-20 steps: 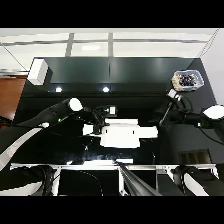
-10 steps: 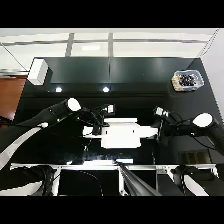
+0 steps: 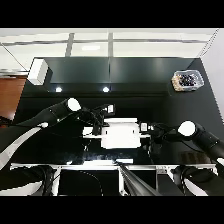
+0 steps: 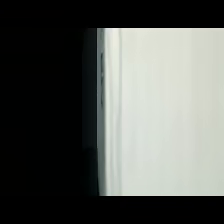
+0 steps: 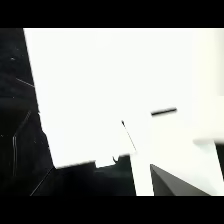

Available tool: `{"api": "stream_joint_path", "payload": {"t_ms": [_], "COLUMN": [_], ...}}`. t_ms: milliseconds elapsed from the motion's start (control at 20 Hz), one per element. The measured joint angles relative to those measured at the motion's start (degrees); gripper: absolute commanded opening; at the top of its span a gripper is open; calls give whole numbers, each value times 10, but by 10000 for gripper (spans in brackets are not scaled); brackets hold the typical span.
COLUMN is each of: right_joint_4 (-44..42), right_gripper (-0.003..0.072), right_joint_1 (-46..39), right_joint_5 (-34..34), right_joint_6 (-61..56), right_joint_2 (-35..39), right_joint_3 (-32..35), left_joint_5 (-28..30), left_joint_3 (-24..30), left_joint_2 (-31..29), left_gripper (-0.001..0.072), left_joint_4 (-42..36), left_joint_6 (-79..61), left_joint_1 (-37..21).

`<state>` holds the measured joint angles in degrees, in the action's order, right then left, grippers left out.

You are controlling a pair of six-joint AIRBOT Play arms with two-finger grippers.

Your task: Fold the box and place the chain.

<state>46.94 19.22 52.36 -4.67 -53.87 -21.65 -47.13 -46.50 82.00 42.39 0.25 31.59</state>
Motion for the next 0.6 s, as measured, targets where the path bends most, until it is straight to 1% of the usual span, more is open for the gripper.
{"api": "stream_joint_path", "payload": {"t_ms": [250, 600], "right_joint_4": [-14, -35], "right_gripper": [669, 670], "right_joint_1": [42, 54], "right_joint_5": [-30, -50], "right_joint_6": [7, 10], "right_joint_2": [0, 0], "right_joint_3": [1, 1], "left_joint_5": [0, 0], "left_joint_3": [0, 0], "left_joint_2": [0, 0], "left_gripper": [24, 24], "left_joint_4": [0, 0], "left_joint_6": [0, 0], "left_joint_1": [0, 0]}}
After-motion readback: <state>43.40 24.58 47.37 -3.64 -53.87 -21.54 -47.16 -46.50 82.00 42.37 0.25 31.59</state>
